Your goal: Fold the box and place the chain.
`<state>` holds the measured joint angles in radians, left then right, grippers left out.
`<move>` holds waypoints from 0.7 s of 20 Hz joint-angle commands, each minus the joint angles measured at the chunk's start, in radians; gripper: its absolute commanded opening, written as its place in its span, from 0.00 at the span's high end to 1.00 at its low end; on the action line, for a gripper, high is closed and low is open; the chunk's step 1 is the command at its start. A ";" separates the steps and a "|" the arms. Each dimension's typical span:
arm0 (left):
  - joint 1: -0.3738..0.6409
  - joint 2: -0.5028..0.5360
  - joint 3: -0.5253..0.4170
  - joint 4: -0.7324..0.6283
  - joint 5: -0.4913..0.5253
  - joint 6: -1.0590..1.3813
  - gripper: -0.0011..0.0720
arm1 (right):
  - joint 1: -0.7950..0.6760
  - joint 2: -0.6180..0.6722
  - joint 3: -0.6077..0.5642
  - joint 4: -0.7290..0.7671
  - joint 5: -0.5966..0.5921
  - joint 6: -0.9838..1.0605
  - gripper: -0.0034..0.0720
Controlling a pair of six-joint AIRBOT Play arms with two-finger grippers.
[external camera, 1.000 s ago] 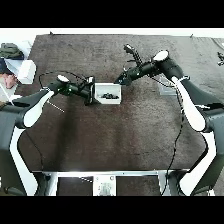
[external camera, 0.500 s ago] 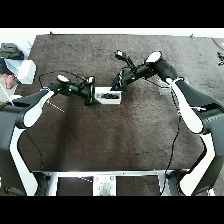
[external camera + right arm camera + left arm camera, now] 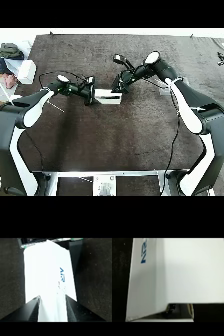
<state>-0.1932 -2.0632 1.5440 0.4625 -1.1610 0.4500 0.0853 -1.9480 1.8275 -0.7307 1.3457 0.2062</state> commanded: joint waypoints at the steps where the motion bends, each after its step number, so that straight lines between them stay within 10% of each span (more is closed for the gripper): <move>1: 0.000 0.000 0.000 0.000 0.000 0.000 0.42 | 0.015 -0.003 0.000 -0.020 0.005 -0.032 0.44; 10: 0.000 0.000 0.000 0.000 0.000 0.000 0.42 | 0.038 -0.011 0.000 -0.059 -0.071 -0.054 0.45; 14: 0.000 0.000 0.000 0.000 0.000 0.000 0.42 | 0.038 -0.008 0.000 -0.059 -0.076 -0.054 0.60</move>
<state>-0.1932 -2.0632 1.5440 0.4622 -1.1606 0.4488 0.1230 -1.9575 1.8275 -0.7856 1.2854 0.1543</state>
